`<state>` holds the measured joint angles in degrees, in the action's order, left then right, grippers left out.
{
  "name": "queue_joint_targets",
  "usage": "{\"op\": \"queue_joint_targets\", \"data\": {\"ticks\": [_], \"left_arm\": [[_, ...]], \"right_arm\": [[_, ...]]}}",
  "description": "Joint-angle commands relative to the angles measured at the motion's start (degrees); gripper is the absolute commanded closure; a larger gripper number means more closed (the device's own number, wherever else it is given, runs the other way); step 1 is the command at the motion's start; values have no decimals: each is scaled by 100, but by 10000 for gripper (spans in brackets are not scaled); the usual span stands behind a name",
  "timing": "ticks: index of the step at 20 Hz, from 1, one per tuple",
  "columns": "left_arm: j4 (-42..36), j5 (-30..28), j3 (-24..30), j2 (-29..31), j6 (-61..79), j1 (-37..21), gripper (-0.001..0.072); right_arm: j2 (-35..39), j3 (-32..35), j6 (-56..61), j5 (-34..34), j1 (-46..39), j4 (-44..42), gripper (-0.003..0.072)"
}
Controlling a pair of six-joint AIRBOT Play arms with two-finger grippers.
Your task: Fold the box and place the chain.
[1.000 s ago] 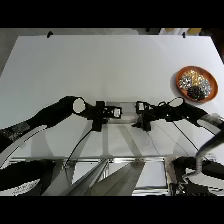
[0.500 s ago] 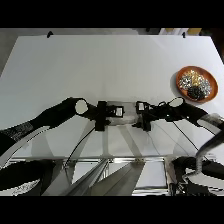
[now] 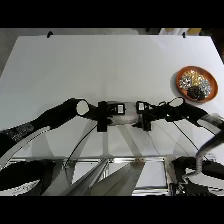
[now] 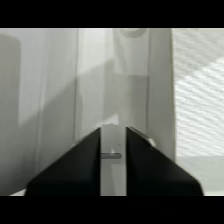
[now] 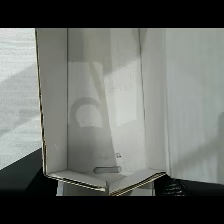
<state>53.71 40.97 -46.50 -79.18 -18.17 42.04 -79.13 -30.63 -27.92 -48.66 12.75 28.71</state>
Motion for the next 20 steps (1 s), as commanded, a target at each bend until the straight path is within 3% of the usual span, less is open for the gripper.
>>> {"op": "queue_joint_targets", "data": {"ticks": [1, 4, 6, 7, 13, 17, 20], "left_arm": [[111, 413, 0, 186, -549, -83, 576], [216, 619, 0, 407, -1327, -216, 580], [398, 734, 0, 645, -2194, -358, 674], [466, 791, 0, 804, -2745, -470, 682], [1432, 1626, 107, 1655, -5635, -1641, 704], [953, 1408, 833, 1598, -6059, -2284, 703], [164, 1231, 1130, 1305, -6026, -2343, 703]], "right_arm": [[2, 0, 0, 2, 4, -4, 287], [2, 0, 0, 2, 2, -4, 287], [2, 0, 0, 2, 4, -4, 287], [2, 0, 0, 2, 2, -4, 287], [2, 0, 0, 2, 4, -4, 287], [2, 0, 0, 2, 2, -4, 287], [2, 0, 0, 2, 2, -4, 287]]}}
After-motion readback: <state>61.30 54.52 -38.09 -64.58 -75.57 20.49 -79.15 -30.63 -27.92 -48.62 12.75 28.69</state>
